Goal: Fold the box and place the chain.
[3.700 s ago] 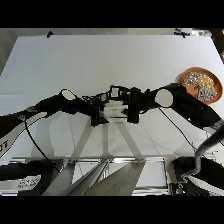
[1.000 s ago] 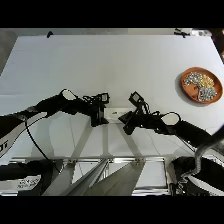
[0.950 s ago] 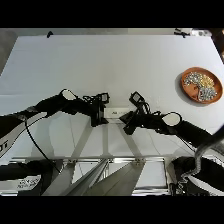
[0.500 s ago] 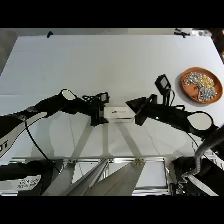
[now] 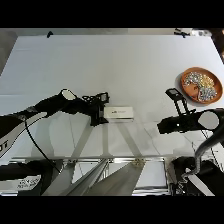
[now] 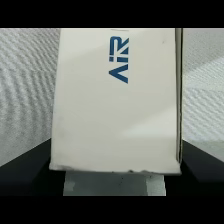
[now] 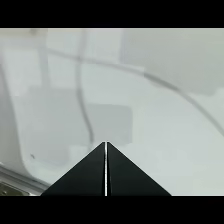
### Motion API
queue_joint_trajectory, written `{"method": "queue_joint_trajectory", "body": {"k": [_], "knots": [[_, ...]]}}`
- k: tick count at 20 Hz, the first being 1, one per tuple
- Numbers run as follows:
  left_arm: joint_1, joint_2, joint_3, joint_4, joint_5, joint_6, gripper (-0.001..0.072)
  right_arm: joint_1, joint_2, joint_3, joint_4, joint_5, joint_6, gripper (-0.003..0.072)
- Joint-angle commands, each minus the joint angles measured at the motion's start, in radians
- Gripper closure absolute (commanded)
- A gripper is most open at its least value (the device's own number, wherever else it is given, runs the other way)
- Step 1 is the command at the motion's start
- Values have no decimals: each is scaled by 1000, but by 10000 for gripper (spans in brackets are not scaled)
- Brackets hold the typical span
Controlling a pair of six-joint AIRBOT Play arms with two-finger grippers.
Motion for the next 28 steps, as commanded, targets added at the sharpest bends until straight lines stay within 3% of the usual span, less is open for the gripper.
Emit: {"method": "queue_joint_trajectory", "body": {"k": [1,3,4,5,6,10,12,14,18,22,28], "knots": [[0,0,1,-3,0,0,327,-25,2,2,-82,80,80,680],[0,0,1,-5,-1,-10,344,-25,2,2,-79,47,80,680],[0,2,1,-2,0,-28,472,-25,2,2,-79,35,80,680],[2,9,1,-2,0,-26,654,-25,2,1,-79,24,80,679],[2,27,1,-2,6,-23,704,-25,2,1,-79,23,80,679],[3,162,1,36,163,-83,705,-25,2,1,-79,13,79,679],[10,247,1,121,269,-162,705,-25,2,1,-79,-4,76,679],[62,325,1,201,308,-276,705,-25,2,1,-80,-14,76,679],[285,432,0,383,252,-582,705,-25,2,1,-80,-46,69,679],[528,441,0,608,134,-820,705,-25,2,1,-80,-82,69,679],[767,428,0,639,108,-868,706,-25,2,1,-80,-111,68,679]]}}
